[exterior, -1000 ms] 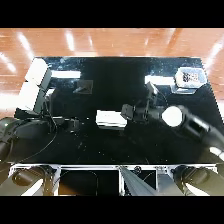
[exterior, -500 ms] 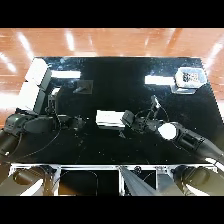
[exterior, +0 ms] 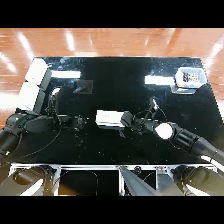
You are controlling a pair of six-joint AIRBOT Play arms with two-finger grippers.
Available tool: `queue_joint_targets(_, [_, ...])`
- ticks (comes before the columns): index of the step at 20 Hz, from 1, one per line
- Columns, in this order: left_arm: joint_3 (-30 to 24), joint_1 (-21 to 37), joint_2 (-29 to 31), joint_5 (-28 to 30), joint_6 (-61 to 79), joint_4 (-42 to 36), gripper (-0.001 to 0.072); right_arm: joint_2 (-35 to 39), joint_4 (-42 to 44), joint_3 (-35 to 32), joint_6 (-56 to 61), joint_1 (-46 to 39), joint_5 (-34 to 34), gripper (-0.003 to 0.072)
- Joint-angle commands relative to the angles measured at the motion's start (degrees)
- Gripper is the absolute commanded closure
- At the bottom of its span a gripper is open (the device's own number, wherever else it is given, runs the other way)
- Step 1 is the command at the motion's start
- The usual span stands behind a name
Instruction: Fold the box and place the chain.
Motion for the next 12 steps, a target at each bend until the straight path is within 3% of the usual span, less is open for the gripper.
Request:
queue_joint_targets(1, [0.07, 0.00, -0.04, 0.02, -0.02, -0.17, 0.0156, -0.31, -0.85, -0.02, -0.09, 0.02, 0.59, 0.0655])
queue_joint_targets(12, [0.90, -0.02, -0.04, 2.43, 4.17, -1.60, 0.0156, 0.11, -2.10, 1.49, -0.20, 0.00, 2.08, 0.0655])
